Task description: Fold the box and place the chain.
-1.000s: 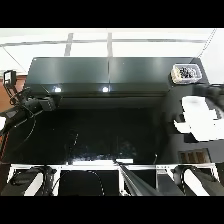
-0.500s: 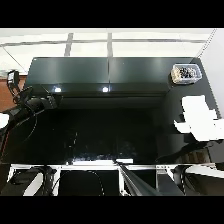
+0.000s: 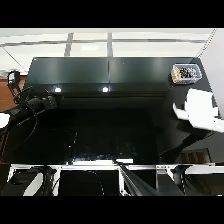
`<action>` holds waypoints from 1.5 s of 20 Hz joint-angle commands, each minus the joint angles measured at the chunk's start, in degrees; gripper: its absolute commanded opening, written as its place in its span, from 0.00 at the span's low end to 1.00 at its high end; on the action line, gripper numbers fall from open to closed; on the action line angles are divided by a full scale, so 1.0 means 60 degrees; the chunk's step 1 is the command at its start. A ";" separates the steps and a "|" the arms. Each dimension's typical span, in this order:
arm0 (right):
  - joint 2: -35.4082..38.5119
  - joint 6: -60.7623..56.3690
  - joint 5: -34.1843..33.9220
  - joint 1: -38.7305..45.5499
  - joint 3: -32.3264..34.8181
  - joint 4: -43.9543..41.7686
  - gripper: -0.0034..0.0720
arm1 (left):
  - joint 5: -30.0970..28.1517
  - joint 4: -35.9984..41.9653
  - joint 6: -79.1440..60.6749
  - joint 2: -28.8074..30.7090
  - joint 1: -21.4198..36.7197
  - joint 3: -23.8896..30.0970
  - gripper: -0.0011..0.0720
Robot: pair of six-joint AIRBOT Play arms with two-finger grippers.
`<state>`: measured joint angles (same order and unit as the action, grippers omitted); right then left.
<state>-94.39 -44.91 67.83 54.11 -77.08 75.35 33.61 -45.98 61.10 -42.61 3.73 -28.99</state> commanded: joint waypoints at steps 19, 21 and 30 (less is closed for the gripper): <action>0.6007 -0.0022 -0.3351 -0.6980 0.7318 -0.8633 0.07 | 0.1526 -0.0015 -0.0226 -0.1035 -0.1195 -0.0007 0.98; 0.6003 -0.0011 -0.4368 -0.8411 0.7654 -0.8790 0.07 | 0.1450 0.0583 -0.0215 -0.1803 -0.1931 -0.0259 0.98; 0.5985 -0.0015 -0.5807 -1.1052 0.7752 -0.8251 0.07 | 0.4645 0.3180 0.0393 -0.7832 -0.1388 -0.4215 0.95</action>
